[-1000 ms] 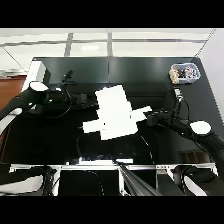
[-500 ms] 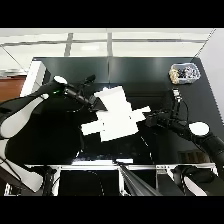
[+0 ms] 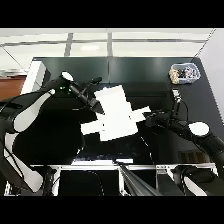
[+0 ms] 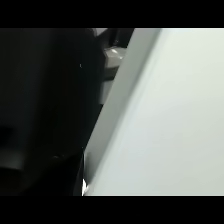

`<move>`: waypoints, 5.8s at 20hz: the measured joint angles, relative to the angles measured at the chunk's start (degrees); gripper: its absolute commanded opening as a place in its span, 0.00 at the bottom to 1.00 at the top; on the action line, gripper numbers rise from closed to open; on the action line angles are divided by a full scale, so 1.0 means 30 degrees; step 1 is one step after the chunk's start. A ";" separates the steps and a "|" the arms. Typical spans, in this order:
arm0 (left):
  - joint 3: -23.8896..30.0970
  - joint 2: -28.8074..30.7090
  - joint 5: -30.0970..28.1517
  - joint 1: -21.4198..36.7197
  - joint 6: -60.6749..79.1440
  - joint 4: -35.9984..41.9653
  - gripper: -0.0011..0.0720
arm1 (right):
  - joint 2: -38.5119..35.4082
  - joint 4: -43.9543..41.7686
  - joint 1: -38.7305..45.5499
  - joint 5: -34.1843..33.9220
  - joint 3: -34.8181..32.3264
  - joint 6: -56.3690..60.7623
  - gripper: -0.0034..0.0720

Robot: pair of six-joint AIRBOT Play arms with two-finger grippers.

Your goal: Fold the box and place the chain.

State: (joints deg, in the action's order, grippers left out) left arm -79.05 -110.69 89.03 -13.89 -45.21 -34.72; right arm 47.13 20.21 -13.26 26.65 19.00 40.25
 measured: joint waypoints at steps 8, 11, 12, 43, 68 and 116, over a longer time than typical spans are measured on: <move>-0.0131 0.0160 0.0058 -0.0204 0.0211 -0.0051 0.04 | -0.0022 0.1049 0.0328 0.0947 0.0372 0.0000 0.94; 0.0095 0.1180 0.0532 -0.0255 0.0328 -0.0576 0.04 | -0.0022 0.4167 0.1217 0.3570 0.2149 0.0000 0.94; 0.0452 0.1836 0.0452 -0.0401 0.0634 -0.0823 0.04 | -0.0022 0.5384 0.1421 0.4473 0.2878 -0.0029 0.93; 0.6528 0.7206 -1.0331 -0.4772 1.3930 -0.4867 0.05 | 0.3971 0.8772 -0.1953 0.8021 0.3548 -1.2116 1.00; 0.6528 0.7191 -1.0061 -0.4779 1.3063 -0.4830 0.05 | 0.5566 0.7308 -0.4357 0.7431 0.3198 -1.4666 1.00; 0.6528 0.7191 -1.0142 -0.4772 1.3070 -0.4838 0.05 | 0.8109 0.2018 -0.1392 0.6390 0.4284 -2.1405 0.99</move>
State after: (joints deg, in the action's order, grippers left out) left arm -59.46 -89.12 58.61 -28.21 -6.00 -49.23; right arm 71.46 26.26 -17.43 45.82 31.86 -23.97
